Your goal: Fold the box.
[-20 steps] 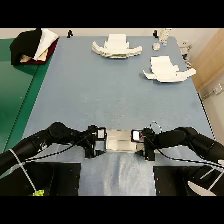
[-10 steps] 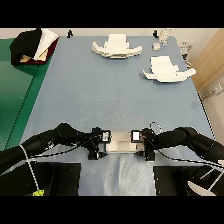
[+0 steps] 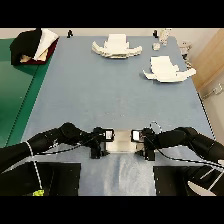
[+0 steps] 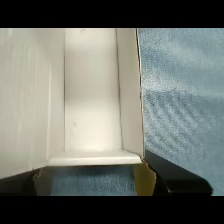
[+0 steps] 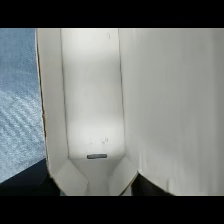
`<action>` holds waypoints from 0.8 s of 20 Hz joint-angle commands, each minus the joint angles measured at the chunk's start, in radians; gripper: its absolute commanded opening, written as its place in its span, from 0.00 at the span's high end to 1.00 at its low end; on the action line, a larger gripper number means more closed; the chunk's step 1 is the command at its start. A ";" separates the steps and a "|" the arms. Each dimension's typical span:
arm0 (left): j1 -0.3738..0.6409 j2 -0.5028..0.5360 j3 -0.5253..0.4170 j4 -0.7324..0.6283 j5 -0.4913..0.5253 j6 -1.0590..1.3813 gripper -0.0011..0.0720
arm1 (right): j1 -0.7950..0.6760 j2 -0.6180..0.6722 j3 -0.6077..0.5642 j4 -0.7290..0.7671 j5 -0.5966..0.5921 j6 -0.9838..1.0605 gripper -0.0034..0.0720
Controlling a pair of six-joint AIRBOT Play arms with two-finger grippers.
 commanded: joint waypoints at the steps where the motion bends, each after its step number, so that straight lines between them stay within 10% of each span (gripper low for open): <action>1: 0.000 -0.021 0.018 0.028 -0.003 -0.042 0.09 | 0.000 0.000 0.001 0.000 -0.001 -0.001 0.28; 3: 0.000 -0.032 0.027 0.050 -0.028 -0.049 0.12 | 0.000 0.000 0.001 0.000 -0.001 -0.001 0.28; 5: -0.005 -0.034 0.030 0.067 -0.048 -0.047 0.44 | 0.000 0.000 0.001 0.000 -0.001 -0.001 0.28; 16: -0.034 -0.035 0.029 0.106 -0.042 -0.075 0.44 | 0.000 0.000 0.001 0.000 -0.001 -0.001 0.28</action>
